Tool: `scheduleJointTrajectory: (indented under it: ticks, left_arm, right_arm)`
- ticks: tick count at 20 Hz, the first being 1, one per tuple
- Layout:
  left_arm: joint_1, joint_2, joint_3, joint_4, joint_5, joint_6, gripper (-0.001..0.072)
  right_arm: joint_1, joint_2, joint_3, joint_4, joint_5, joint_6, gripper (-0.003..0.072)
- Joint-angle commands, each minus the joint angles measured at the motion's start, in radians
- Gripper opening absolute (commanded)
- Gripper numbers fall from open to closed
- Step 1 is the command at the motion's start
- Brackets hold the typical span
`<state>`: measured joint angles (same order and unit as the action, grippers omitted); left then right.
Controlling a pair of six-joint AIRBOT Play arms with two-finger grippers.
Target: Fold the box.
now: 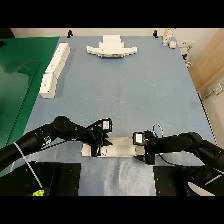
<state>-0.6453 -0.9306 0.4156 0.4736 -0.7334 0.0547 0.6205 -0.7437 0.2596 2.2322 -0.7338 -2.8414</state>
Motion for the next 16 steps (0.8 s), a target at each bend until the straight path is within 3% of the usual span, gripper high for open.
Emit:
scheduleJointTrajectory:
  ticks: [1,16]
  left_arm:
    - [0.000,0.001,0.001,0.000,0.000,0.000,0.0017]
    - [0.000,0.001,0.001,0.000,0.000,0.000,0.0017]
  right_arm:
    - [0.000,-0.005,-0.012,0.029,0.019,-0.058,0.0694]
    - [0.001,-0.032,-0.028,0.043,0.041,-0.058,0.0694]
